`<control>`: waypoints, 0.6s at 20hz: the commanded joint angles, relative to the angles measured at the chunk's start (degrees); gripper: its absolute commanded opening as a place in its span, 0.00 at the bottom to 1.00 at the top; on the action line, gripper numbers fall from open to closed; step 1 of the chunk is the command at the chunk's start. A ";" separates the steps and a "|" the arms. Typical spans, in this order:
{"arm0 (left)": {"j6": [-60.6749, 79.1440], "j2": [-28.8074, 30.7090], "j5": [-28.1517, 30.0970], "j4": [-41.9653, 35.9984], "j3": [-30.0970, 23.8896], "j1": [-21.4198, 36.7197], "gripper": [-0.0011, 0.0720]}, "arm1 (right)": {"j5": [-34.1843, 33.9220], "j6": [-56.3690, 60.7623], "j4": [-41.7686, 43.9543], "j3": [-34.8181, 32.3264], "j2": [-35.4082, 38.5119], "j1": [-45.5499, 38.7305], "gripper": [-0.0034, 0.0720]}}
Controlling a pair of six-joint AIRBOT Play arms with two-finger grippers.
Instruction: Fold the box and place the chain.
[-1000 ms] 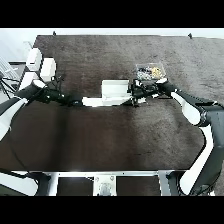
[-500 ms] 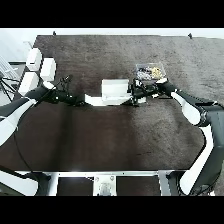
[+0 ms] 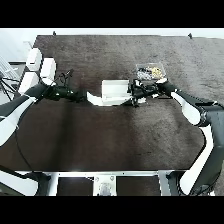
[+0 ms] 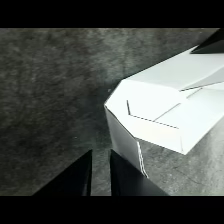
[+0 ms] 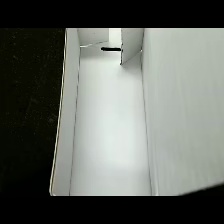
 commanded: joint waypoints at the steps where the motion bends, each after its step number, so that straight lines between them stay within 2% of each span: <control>1: 1.46 -0.02 -0.76 -1.55 0.20 -0.48 0.22 | -0.04 0.09 0.04 0.00 0.02 -0.04 0.70; 6: 4.09 -0.02 -2.60 -5.97 0.20 -0.68 0.22 | -0.04 0.09 0.04 0.00 0.02 -0.04 0.70; 8: 5.05 -0.02 -3.45 -7.34 0.20 -0.68 0.45 | -0.04 0.09 0.04 0.00 0.02 -0.04 0.70; 12: 5.44 -0.02 -4.83 -8.39 0.20 -0.68 0.45 | -0.04 0.09 0.04 0.00 0.02 -0.04 0.70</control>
